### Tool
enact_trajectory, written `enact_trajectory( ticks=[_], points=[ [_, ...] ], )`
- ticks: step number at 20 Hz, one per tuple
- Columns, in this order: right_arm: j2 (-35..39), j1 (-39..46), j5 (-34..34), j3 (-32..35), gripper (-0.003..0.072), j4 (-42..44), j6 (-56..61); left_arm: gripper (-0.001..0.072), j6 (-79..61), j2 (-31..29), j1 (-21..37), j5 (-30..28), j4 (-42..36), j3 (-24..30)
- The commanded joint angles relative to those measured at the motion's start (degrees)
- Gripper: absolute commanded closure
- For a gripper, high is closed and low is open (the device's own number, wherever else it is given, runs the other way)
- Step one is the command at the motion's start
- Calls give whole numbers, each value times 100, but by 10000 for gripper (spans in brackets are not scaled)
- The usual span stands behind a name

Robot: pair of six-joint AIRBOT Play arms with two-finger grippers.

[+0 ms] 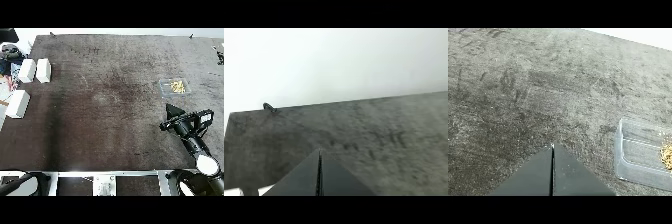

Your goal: Fold the box and place the chain.

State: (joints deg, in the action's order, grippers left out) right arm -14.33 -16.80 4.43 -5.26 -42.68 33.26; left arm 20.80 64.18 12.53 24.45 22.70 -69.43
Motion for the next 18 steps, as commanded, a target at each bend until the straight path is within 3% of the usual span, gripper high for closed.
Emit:
enact_trajectory(
  ticks=[1,7,11,15,18],
  points=[
    [4,-4,-2,2,671,0,0,704,-726,-1239,0,-181,-852,1473],
    [4,-4,2,2,671,0,2,704,-1528,-3423,0,-457,-1276,4087],
    [4,-4,15,2,671,0,2,704,-1473,-4754,2,-599,-1355,5259],
    [4,-4,24,2,671,0,2,703,-1222,-5215,2,-857,-1375,5700],
    [4,-4,160,2,671,0,0,699,-1224,-5215,2,-1681,-1419,5694]
  ],
)
